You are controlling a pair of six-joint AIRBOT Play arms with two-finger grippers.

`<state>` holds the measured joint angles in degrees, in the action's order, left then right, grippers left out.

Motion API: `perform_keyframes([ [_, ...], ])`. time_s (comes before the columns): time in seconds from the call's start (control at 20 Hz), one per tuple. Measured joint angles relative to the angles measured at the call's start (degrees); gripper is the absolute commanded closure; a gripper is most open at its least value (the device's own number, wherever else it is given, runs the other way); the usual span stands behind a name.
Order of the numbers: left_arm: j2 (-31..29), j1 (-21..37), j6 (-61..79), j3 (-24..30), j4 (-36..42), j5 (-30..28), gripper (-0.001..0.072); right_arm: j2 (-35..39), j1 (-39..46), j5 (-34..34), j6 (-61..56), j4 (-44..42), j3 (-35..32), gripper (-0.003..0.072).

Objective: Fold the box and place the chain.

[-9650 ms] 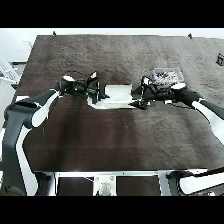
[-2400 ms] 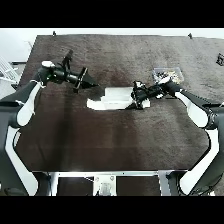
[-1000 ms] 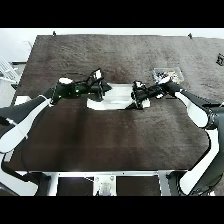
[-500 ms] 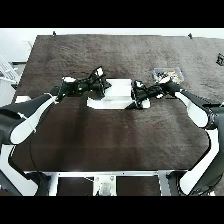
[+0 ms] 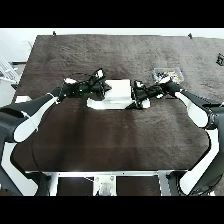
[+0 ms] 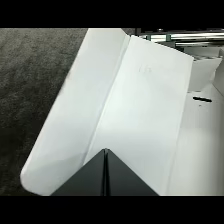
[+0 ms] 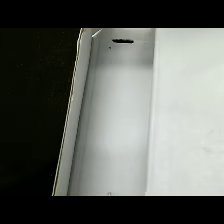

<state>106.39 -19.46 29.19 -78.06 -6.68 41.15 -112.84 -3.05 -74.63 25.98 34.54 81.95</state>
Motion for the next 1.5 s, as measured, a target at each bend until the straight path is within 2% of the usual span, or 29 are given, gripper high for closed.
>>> perform_keyframes([
  [0.75,1.16,-0.11,-0.68,-2.25,-2.73,1.27,0.0674,0.00,-0.02,0.02,0.15,0.11,0.00,0.0130],
  [0.85,1.16,-0.09,-0.66,-3.19,-2.99,3.10,0.0198,0.00,-0.02,0.00,0.13,0.09,0.00,0.0130],
  [0.9,1.11,-0.09,-0.70,-3.69,-3.30,4.46,0.0111,0.00,-0.02,0.00,0.13,0.09,0.00,0.0130],
  [1.2,0.81,0.92,-0.72,-6.71,-4.02,14.49,0.0109,0.00,-0.02,0.00,0.11,0.07,0.00,0.0130],
  [1.4,-1.66,5.35,-3.30,-7.61,-5.57,23.58,0.0110,0.00,-0.02,0.00,0.09,0.07,0.00,0.0130],
  [1.5,-3.54,7.89,-4.96,-7.74,-8.76,28.00,0.0112,0.00,-0.02,0.00,0.07,0.04,0.00,0.0130],
])
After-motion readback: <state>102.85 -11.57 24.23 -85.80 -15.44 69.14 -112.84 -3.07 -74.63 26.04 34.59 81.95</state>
